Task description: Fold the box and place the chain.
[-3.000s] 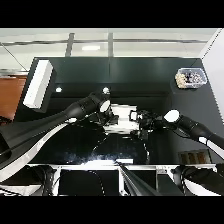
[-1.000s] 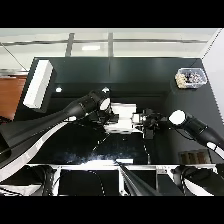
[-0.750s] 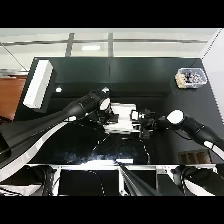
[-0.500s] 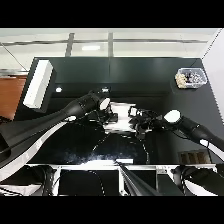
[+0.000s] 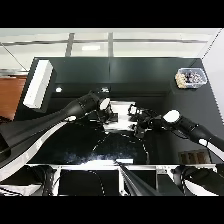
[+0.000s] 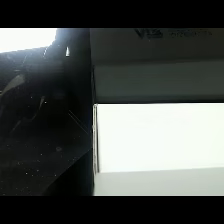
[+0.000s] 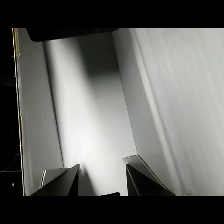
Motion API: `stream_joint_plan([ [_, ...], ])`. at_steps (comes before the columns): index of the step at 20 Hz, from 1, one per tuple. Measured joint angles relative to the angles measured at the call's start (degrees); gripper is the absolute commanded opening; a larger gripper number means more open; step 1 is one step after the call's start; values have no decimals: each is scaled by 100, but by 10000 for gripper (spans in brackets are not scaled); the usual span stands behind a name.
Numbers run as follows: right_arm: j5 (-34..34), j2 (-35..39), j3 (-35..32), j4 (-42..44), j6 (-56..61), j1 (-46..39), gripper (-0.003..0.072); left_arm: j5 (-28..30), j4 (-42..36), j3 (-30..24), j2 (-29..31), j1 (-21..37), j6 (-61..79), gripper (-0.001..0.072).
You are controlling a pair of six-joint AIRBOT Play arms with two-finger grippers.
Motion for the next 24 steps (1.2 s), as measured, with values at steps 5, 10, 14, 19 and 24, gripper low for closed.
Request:
stream_joint_plan([
  [5, -15, 0, 0, -85, 133, 4, 462, 2, 0, 0, 0, -2, 24, 30],
  [10, -22, 46, 0, -361, 455, 4, 6, 7, -33, 0, 0, -2, 20, 30],
  [14, 267, 540, 153, -1572, 2297, -63, 5, 7, -92, 0, 0, -4, 17, 30],
  [19, 1174, 1331, 345, -3198, 6179, -1322, 6, -4, -122, 0, 0, -2, 17, 30],
  [24, 1650, 1207, -197, -2695, 7995, -2520, 7, -46, -125, 0, 0, -2, 15, 30],
])
